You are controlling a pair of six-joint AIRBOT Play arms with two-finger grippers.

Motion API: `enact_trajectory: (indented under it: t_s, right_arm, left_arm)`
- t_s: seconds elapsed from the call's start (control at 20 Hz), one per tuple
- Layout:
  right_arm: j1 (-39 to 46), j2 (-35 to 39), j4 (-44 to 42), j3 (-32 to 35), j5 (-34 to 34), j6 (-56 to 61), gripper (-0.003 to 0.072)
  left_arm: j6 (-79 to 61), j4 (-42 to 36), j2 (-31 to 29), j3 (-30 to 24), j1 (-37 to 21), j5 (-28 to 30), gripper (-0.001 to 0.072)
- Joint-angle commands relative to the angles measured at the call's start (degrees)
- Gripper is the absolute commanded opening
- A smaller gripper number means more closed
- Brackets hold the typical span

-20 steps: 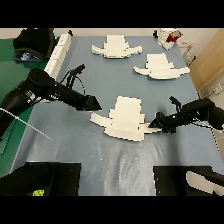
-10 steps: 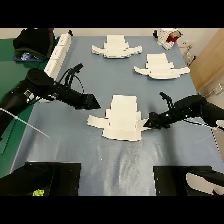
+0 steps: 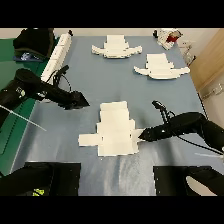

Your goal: Fold the box.

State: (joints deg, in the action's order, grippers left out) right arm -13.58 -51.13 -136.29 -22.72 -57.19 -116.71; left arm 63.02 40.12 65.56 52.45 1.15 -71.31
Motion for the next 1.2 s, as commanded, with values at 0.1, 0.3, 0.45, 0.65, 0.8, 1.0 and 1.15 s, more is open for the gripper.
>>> enact_trajectory:
  t_s: [0.1,0.3,0.45,0.65,0.8,1.0,1.15]
  right_arm:
    - [-1.6,3.7,0.2,3.0,2.9,-0.3,0.0002]
    - [-1.6,3.7,0.2,3.1,2.9,-0.3,0.0003]
    - [-1.6,3.7,0.4,3.0,3.0,-0.3,0.0003]
    - [-1.6,3.7,0.4,3.1,2.9,-0.3,0.0002]
    - [-1.6,3.7,0.5,3.1,2.9,-0.3,0.0002]
    - [-1.6,3.7,0.6,3.1,2.9,-0.3,0.0003]
    - [-1.6,3.7,0.6,3.1,2.9,-0.3,0.0003]
  left_arm:
    - [-8.6,-6.7,8.8,-0.7,2.6,-1.1,0.0511]
    - [-16.0,-14.9,18.1,-0.7,5.8,-1.1,0.051]
    - [-20.7,-19.0,23.8,0.5,8.2,-1.3,0.051]
    - [-24.4,-19.7,27.2,3.2,10.7,-3.2,0.0508]
    - [-27.6,-19.1,27.3,4.5,11.2,-6.9,0.0285]
    - [-28.0,-17.5,27.3,4.6,11.4,-7.2,0.0285]
    - [-28.0,-14.3,27.3,4.6,12.0,-7.4,0.0284]
